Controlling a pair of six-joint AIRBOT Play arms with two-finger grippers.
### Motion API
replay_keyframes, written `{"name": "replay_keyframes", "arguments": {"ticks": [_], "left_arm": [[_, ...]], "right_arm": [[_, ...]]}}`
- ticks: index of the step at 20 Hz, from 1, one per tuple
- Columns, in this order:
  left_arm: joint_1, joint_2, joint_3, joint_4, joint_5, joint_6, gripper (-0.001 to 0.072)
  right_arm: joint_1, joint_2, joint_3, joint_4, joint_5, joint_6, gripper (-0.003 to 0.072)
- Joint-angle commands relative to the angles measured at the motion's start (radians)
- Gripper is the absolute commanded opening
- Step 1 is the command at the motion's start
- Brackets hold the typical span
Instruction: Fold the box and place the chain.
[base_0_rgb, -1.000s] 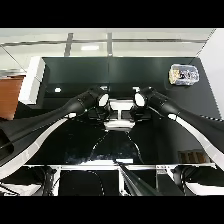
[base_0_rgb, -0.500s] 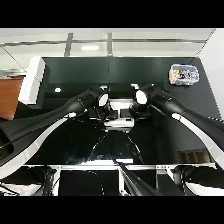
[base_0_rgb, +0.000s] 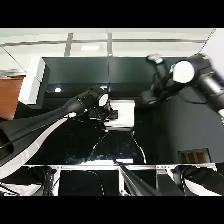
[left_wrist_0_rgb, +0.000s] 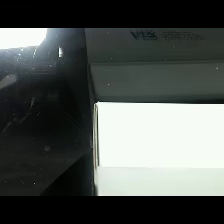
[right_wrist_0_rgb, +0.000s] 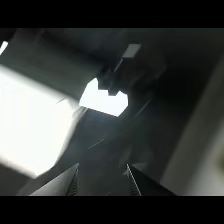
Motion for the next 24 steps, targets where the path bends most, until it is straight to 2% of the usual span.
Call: {"name": "replay_keyframes", "arguments": {"ticks": [1, 3, 4, 5, 6, 9, 10, 13, 16, 19, 21, 23, 24], "left_arm": [[0.0, -0.001, 0.001, 0.0, -0.003, 0.0, 0.0023], [0.0, -0.001, 0.001, 0.0, -0.004, 0.0, 0.0024], [0.0, -0.001, 0.001, 0.0, -0.004, 0.0, 0.0024], [0.0, -0.001, 0.001, 0.0, -0.004, 0.0, 0.0024], [0.0, -0.001, 0.001, 0.0, -0.004, 0.0, 0.0023], [0.0, -0.001, 0.001, 0.0, -0.004, 0.0, 0.0024], [0.001, -0.001, 0.001, 0.0, -0.004, 0.0, 0.0024], [0.001, -0.001, 0.001, 0.0, -0.004, 0.0, 0.0024], [0.0, -0.001, 0.001, -0.003, -0.011, 0.0, 0.0023], [0.0, -0.001, 0.001, -0.003, -0.018, 0.0, 0.0023], [0.0, -0.001, 0.001, -0.003, -0.006, 0.0, 0.0023], [0.0, -0.001, 0.001, -0.003, -0.007, 0.0, 0.0024], [0.001, -0.001, 0.001, -0.003, -0.007, 0.0, 0.0024]], "right_arm": [[-0.146, 0.024, -0.007, -0.189, -0.166, -0.044, 0.0356], [-0.242, -0.01, -0.027, -0.177, -0.232, -0.044, 0.0357], [-0.29, -0.039, -0.029, -0.166, -0.252, -0.042, 0.0409], [-0.336, -0.074, -0.028, -0.149, -0.272, -0.042, 0.0609], [-0.387, -0.112, -0.028, -0.125, -0.285, -0.051, 0.0645], [-0.517, -0.224, -0.013, -0.023, -0.349, -0.09, 0.0658], [-0.549, -0.271, 0.017, -0.007, -0.357, -0.09, 0.072], [-0.588, -0.418, 0.172, 0.007, -0.341, -0.077, 0.072], [-0.598, -0.553, 0.37, -0.012, -0.335, 0.061, 0.072], [-0.596, -0.679, 0.546, -0.029, -0.274, 0.121, 0.072], [-0.597, -0.747, 0.634, -0.103, -0.191, 0.199, 0.072], [-0.597, -0.783, 0.686, -0.18, -0.179, 0.277, 0.072], [-0.599, -0.789, 0.697, -0.185, -0.208, 0.311, 0.0659]]}}
